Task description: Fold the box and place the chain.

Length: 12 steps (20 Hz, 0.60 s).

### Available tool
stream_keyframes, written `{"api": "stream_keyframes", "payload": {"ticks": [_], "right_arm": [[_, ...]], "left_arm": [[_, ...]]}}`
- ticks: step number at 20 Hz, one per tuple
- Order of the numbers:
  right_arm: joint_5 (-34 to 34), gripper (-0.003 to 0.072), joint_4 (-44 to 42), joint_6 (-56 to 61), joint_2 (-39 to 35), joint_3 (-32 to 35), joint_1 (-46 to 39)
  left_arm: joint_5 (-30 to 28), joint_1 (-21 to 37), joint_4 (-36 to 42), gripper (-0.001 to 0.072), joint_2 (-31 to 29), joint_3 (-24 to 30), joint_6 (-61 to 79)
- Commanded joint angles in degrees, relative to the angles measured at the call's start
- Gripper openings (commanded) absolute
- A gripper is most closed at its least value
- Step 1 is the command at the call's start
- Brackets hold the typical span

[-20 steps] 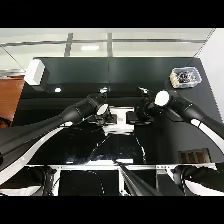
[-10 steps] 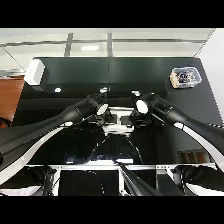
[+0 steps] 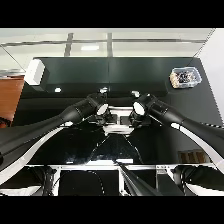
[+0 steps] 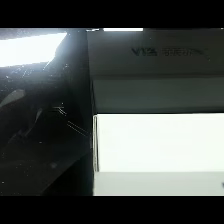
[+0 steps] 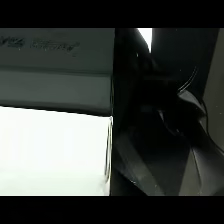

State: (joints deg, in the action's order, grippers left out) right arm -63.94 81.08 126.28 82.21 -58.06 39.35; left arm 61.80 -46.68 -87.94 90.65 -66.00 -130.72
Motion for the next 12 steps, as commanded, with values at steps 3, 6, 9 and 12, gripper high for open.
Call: {"api": "stream_keyframes", "payload": {"ticks": [3,6,9,12], "right_arm": [[0.11,0.0014,-0.02,-0.07,0.00,-0.02,0.04],[0.11,0.0248,0.00,-0.02,0.00,-0.02,0.02],[1.14,0.0247,0.04,0.31,0.00,-0.02,0.02],[2.45,0.0177,0.07,0.87,0.02,-0.02,-0.20]], "left_arm": [[0.15,-0.02,-0.04,0.0026,0.00,0.02,0.22],[0.15,-0.02,-0.04,0.0026,0.00,0.02,0.22],[0.17,-0.02,-0.04,0.0026,0.00,0.02,0.22],[0.17,-0.02,-0.04,0.0026,0.00,0.02,0.22]]}}
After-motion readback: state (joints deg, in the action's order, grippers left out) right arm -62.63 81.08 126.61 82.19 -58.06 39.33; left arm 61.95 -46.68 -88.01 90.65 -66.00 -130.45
